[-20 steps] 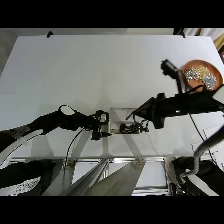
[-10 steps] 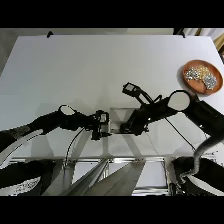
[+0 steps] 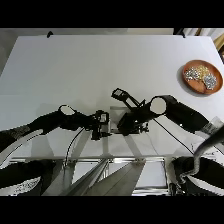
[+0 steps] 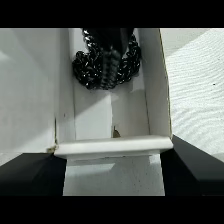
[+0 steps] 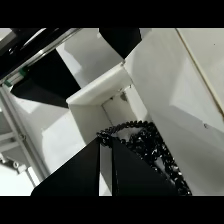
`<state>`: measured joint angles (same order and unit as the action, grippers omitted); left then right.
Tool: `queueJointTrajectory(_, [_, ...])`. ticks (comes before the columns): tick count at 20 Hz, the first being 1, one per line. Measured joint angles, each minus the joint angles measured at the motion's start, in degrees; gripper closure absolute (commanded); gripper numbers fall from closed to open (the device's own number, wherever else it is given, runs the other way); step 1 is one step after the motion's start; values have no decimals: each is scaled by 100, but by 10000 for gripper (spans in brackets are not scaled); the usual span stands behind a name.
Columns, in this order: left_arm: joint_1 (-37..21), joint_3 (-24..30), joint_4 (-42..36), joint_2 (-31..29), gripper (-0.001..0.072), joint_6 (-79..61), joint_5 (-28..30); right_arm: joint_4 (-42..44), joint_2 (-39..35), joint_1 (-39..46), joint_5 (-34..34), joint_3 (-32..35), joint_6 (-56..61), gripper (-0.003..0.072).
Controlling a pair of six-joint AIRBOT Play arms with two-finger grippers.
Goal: Fold the box and place the chain.
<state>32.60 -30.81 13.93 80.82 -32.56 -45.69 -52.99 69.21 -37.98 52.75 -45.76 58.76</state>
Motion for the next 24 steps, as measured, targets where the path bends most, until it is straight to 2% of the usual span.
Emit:
queueJointTrajectory(2, [0, 0, 0, 0, 556, 2, 0, -7, 24, -28, -85, 0, 46, 457])
queueJointTrajectory(3, [2, 0, 0, 0, 556, 2, 0, -11, 28, -33, -98, -2, 50, 445])
queueJointTrajectory(5, [0, 0, 0, 0, 556, 2, 0, -22, 35, -2, -22, -76, 85, 446])
queueJointTrajectory(7, [0, 0, 0, 0, 556, 2, 0, -46, 35, 94, 341, -256, 90, 460])
queueJointTrajectory(9, [0, 0, 0, 0, 556, 2, 0, -103, 35, 280, 951, -501, 101, 587])
queueJointTrajectory(10, [0, 0, 0, 0, 556, 2, 0, -149, 7, 417, 1318, -601, 103, 613])
queueJointTrajectory(13, [0, 0, 0, 0, 556, 0, 0, -326, -304, 990, 2214, -765, 96, 613])
queueJointTrajectory(17, [0, 0, 0, 0, 556, 0, 0, -909, -946, 1792, 2745, -745, 70, 613])
queueJointTrajectory(20, [0, 0, 0, 0, 556, 2, 0, -1132, -1176, 2070, 2732, -358, -72, 609])
queueJointTrajectory(22, [0, 0, 0, 0, 556, 2, 0, -1244, -1241, 2153, 2459, 70, -184, 594])
queueJointTrajectory(24, [0, 0, 0, 0, 556, 0, 0, -1283, -1274, 2181, 2103, 531, -380, 476])
